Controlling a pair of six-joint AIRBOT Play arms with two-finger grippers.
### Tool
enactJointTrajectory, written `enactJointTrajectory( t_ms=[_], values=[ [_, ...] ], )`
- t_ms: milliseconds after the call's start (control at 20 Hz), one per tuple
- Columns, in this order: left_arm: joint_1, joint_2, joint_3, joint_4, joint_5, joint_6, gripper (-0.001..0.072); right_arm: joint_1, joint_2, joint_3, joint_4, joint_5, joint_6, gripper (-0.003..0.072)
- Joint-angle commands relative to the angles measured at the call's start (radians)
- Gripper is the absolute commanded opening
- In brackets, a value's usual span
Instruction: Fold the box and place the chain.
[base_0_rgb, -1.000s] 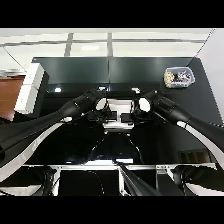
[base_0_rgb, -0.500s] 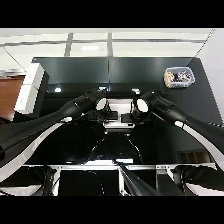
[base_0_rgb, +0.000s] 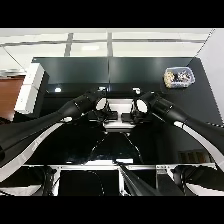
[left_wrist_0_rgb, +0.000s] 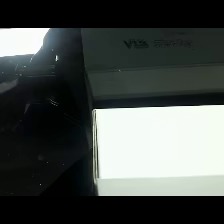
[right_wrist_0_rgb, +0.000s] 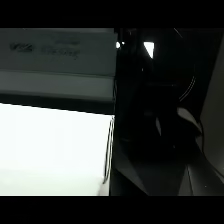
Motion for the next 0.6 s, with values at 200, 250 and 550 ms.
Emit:
enactJointTrajectory(
  t_ms=[200, 250, 550],
  values=[
    [0.0, -0.001, 0.0, 0.002, 0.002, 0.001, 0.0034, 0.006, 0.0, 0.013, 0.02, 0.05, -0.002, 0.0256],
    [0.0, -0.001, 0.0, 0.002, 0.002, 0.001, 0.0034, 0.01, 0.0, 0.018, 0.018, 0.05, -0.001, 0.0255],
    [0.0, -0.001, 0.0, 0.002, -0.001, 0.001, 0.0034, 0.018, -0.047, 0.072, -0.042, 0.114, 0.037, 0.0252]
  ],
)
